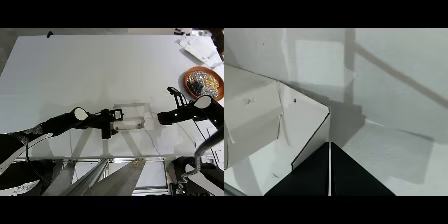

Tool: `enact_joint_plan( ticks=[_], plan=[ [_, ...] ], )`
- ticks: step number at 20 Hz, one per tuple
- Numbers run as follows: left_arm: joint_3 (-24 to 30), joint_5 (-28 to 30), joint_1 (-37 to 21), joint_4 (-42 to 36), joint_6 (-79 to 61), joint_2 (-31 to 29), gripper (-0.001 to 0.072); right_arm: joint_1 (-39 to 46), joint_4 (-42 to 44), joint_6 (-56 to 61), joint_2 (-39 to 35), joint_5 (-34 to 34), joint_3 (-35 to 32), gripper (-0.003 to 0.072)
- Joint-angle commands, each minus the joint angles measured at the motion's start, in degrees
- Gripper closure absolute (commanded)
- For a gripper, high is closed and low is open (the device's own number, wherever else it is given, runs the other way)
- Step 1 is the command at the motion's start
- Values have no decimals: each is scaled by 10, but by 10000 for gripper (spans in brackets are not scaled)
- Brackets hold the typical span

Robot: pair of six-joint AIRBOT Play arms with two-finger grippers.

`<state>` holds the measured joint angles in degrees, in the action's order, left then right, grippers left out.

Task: Fold the box and place the chain.

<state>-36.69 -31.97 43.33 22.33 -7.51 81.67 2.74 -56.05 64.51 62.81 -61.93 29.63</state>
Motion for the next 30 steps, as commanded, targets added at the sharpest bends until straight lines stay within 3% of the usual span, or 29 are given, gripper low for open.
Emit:
enact_joint_plan(
  ticks=[1,5,9,12,15,19,21,23,25,30],
  plan=[
    [0,0,0,0,0,0,317,-12,24,-17,2,-4,-12,679],
    [0,0,0,0,0,0,317,-32,35,-24,2,0,-16,679],
    [0,0,0,0,0,0,317,-31,116,-78,-3,-5,-16,678],
    [0,0,0,0,0,0,317,-31,127,-97,-31,-10,-10,659],
    [0,0,0,0,0,0,317,-31,128,-99,-50,-36,-10,472],
    [0,0,0,0,0,0,317,-31,128,-104,-51,-52,-10,454],
    [0,0,0,0,0,0,317,-31,128,-104,-51,-63,-10,357],
    [0,0,0,0,0,0,317,-31,128,-104,-50,-67,-10,332],
    [0,0,0,0,0,0,317,-32,127,-103,-50,-61,-10,198],
    [0,0,0,0,0,0,317,-75,110,-62,-50,-2,-10,198]
  ],
)
